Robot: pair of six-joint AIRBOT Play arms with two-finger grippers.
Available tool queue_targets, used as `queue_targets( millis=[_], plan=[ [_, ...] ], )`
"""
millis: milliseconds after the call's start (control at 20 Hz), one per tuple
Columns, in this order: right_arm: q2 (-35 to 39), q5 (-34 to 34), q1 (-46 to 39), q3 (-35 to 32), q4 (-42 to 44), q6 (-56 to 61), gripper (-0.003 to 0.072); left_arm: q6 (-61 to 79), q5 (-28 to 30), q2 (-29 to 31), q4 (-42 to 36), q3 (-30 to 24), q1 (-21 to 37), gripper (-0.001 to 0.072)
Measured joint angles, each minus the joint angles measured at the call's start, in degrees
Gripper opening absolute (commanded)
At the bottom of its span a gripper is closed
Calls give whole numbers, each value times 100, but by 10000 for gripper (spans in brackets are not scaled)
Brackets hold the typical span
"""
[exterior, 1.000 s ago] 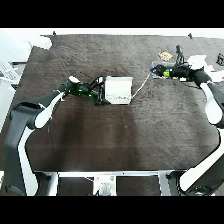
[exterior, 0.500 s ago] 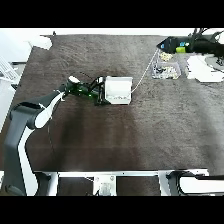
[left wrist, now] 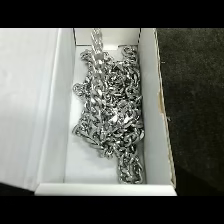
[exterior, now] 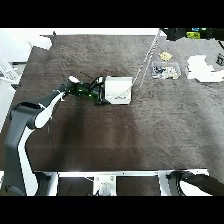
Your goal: Fold the box and place the chain.
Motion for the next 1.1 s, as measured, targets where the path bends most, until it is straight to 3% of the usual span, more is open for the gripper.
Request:
queue_targets(
  millis=[300,750,1100],
  plan=[
    [186,-116,457,0,-256,103,8,0,-2,0,0,0,0,351],
    [208,-1285,1045,0,-321,0,8,0,-2,0,-2,0,0,351],
    [190,-1572,1156,0,-326,-39,8,2,-2,0,0,0,0,350]
  ],
)
